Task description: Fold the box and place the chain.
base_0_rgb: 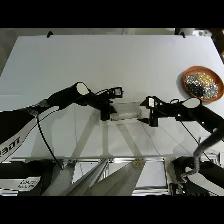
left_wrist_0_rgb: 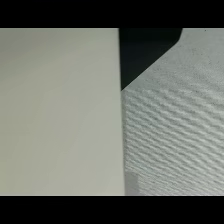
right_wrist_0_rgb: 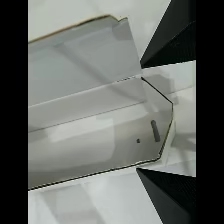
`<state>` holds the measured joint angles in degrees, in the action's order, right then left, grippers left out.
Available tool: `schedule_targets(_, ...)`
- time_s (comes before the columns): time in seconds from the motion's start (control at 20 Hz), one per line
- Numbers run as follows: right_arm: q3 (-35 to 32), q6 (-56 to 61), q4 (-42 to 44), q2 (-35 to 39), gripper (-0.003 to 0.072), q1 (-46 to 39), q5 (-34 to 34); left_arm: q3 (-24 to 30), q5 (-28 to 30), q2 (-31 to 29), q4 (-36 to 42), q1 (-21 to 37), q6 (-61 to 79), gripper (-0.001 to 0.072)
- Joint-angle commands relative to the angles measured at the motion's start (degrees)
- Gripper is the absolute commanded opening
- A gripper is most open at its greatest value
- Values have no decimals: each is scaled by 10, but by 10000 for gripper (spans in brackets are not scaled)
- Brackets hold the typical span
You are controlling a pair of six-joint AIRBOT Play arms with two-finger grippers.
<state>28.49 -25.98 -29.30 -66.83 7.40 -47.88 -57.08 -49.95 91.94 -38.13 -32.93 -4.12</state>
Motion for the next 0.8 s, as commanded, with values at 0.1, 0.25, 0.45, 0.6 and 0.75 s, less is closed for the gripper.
schedule_targets(0.1,6,-1,-7,-21,703,16,-14,0,0,0,0,0,0,12)
schedule_targets(0.25,6,0,-14,-27,702,16,-15,0,0,0,0,0,0,12)
schedule_targets(0.45,6,0,-22,-44,700,16,-12,0,0,0,0,0,0,12)
schedule_targets(0.6,6,-5,-16,-64,700,20,1,0,0,0,0,0,0,12)
schedule_targets(0.75,6,-39,10,-68,700,25,4,0,0,0,0,0,0,12)
